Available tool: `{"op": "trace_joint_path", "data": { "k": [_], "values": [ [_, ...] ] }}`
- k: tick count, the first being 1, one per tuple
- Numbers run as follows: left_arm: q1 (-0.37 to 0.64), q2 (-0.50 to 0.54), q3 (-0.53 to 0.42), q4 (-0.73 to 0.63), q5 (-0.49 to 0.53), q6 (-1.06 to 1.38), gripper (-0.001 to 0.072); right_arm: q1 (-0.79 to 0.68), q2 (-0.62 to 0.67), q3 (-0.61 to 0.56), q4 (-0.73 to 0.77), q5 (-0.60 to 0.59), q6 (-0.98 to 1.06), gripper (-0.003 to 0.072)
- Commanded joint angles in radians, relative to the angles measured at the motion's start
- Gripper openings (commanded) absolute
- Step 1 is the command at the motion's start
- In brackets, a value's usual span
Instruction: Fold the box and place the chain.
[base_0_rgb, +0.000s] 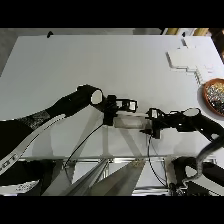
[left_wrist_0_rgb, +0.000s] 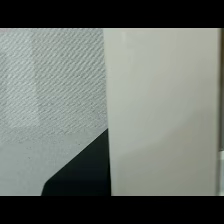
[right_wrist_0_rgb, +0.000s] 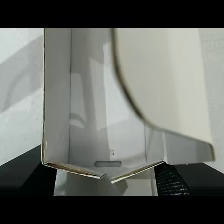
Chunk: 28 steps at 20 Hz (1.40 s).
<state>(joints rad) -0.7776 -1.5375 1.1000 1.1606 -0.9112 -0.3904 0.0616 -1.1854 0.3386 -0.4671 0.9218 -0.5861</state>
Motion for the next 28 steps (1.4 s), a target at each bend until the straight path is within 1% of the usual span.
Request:
{"op": "trace_joint_path", "data": {
  "k": [1,4,5,7,8,9,10,11,12,28],
  "values": [
    [0.001,0.000,0.001,0.000,0.002,0.001,0.0010,0.001,-0.011,0.000,0.004,-0.010,-0.017,0.0596],
    [0.001,0.000,0.001,0.000,0.002,0.001,0.0010,0.001,-0.011,0.000,-0.005,-0.025,-0.017,0.0595],
    [0.001,0.000,0.001,0.000,0.002,0.001,0.0010,0.001,-0.011,0.000,-0.012,-0.025,-0.017,0.0584],
    [0.001,0.000,0.001,0.000,0.002,0.000,0.0010,0.001,-0.011,0.000,-0.039,-0.038,-0.017,0.0536],
    [0.001,0.000,0.001,0.000,0.002,0.001,0.0010,0.000,-0.011,0.000,-0.050,-0.052,-0.017,0.0535],
    [0.001,0.000,0.001,0.000,0.002,0.001,0.0010,0.001,-0.011,0.000,-0.052,-0.056,-0.017,0.0514],
    [0.001,0.000,0.001,0.000,0.002,0.000,0.0010,0.001,-0.011,0.000,-0.051,-0.056,-0.017,0.0475],
    [0.001,0.000,0.001,0.000,0.002,0.001,0.0010,0.001,-0.011,0.000,-0.051,-0.055,-0.017,0.0421],
    [0.001,0.000,0.001,0.000,0.002,0.001,0.0010,0.001,-0.011,0.000,-0.053,-0.054,-0.016,0.0400],
    [0.001,0.000,0.001,0.000,0.002,0.001,0.0010,0.001,-0.011,0.000,-0.056,-0.047,-0.017,0.0410]
  ]
}}
